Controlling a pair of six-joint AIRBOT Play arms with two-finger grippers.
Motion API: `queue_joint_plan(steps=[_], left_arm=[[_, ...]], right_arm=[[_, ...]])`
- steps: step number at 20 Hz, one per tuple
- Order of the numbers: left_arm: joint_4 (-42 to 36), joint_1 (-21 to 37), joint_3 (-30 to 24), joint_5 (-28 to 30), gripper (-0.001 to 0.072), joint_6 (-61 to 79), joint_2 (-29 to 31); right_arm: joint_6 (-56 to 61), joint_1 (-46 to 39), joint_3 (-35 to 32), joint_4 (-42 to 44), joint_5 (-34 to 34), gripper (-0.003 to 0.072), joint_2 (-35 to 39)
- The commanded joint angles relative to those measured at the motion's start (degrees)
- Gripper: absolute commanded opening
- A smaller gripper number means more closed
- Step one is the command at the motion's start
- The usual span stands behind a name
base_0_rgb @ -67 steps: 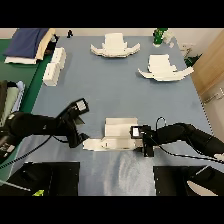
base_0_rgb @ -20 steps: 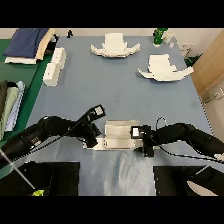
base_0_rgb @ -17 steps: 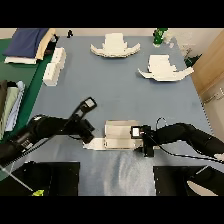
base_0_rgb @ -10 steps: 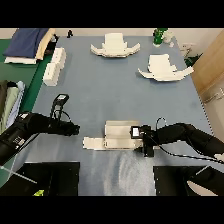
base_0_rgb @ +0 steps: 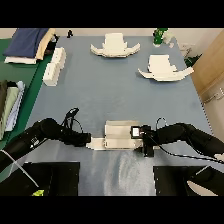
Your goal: Fold the box.
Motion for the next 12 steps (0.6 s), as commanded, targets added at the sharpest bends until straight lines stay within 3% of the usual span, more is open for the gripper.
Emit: queue_joint_plan(steps=[1, 12], left_arm=[[-4.4, -6.6, -0.5, 5.7, 0.0015, -2.3, -0.4], [-6.5, -8.7, 3.5, 6.1, 0.0018, -2.1, 5.2]], right_arm=[[0.0, 0.0, 0.0, 0.0, 0.0, 0.0494, 0.0], [0.0, 0.0, 0.0, 0.0, 0.0, 0.0494, 0.0]])
